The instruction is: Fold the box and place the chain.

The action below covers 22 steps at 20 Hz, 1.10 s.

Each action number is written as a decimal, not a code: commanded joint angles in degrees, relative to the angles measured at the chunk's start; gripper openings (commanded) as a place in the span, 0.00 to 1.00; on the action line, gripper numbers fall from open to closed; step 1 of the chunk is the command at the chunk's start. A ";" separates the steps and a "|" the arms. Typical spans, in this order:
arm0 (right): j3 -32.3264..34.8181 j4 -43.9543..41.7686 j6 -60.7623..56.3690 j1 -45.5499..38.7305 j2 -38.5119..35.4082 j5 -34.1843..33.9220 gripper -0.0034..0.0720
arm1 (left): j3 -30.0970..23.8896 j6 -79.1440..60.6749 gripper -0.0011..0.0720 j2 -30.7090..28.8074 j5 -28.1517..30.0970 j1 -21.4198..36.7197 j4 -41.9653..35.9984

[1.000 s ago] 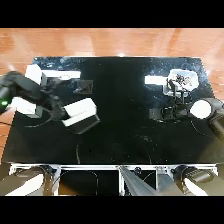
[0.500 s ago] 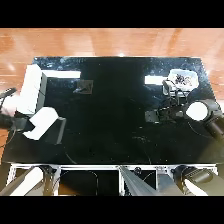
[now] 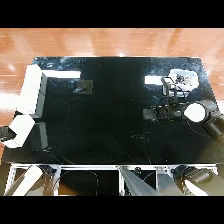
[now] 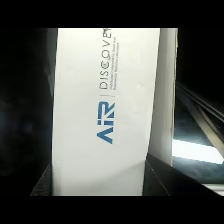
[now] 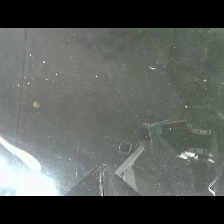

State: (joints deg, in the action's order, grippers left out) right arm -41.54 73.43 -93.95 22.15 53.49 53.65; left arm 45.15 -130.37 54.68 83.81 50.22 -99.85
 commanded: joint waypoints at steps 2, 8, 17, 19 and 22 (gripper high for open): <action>0.02 -0.55 -1.77 0.04 -0.02 0.09 0.09 | -0.07 -3.67 0.04 0.70 -12.20 0.79 1.42; 0.02 -1.64 -3.58 0.02 -0.02 0.11 0.09 | -0.07 -7.72 0.04 5.35 -14.64 0.83 -1.38; 0.02 -1.64 -3.78 0.00 -0.02 0.11 0.09 | -0.07 -8.92 0.76 7.69 -13.46 0.79 -2.86; 0.02 -1.64 -3.78 0.00 0.00 0.09 0.09 | -0.04 -8.92 0.86 7.65 -13.86 0.79 -2.86; 0.02 -1.62 -3.76 0.00 -0.02 0.11 0.09 | 0.02 -8.74 0.88 7.63 -15.30 0.72 -2.86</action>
